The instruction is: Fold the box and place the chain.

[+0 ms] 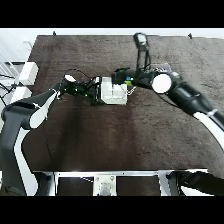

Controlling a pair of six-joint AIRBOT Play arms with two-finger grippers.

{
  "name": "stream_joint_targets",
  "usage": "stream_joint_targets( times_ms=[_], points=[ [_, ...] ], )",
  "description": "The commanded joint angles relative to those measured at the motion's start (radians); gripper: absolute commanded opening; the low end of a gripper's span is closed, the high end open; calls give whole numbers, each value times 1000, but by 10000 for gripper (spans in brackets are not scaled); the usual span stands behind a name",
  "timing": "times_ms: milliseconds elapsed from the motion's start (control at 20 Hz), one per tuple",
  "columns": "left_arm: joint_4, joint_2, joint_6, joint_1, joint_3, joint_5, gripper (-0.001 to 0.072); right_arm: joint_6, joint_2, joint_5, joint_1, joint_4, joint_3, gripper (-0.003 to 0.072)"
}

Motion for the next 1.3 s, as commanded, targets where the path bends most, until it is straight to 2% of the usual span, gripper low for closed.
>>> stream_joint_targets(
  times_ms=[0,100,150,250,300,450,600,700,800,950,1250],
  points=[
    [0,0,0,0,1,-4,578,13,-128,-58,13,29,-17,13],
    [0,0,0,0,1,-5,579,13,-204,-59,13,32,-17,14],
    [0,0,0,0,1,-6,579,12,-229,-58,13,31,-17,54],
    [0,0,0,0,1,-6,579,4,-242,-57,5,23,-17,366],
    [0,0,0,0,1,-6,579,5,-232,-57,-8,8,-15,424],
    [0,0,0,0,1,-6,579,5,-163,-2,-83,-54,-16,424],
    [0,0,0,0,1,-6,579,6,-95,84,-222,-131,-16,424],
    [0,0,0,0,1,-6,579,10,-94,71,-338,-132,-17,424],
    [0,0,0,0,1,-6,579,40,-131,-5,-435,-91,-24,426],
    [0,0,0,0,1,-6,579,38,-240,-113,-488,37,-14,435],
    [0,0,0,0,1,-6,579,39,-432,-117,-465,37,118,433]
  ],
)
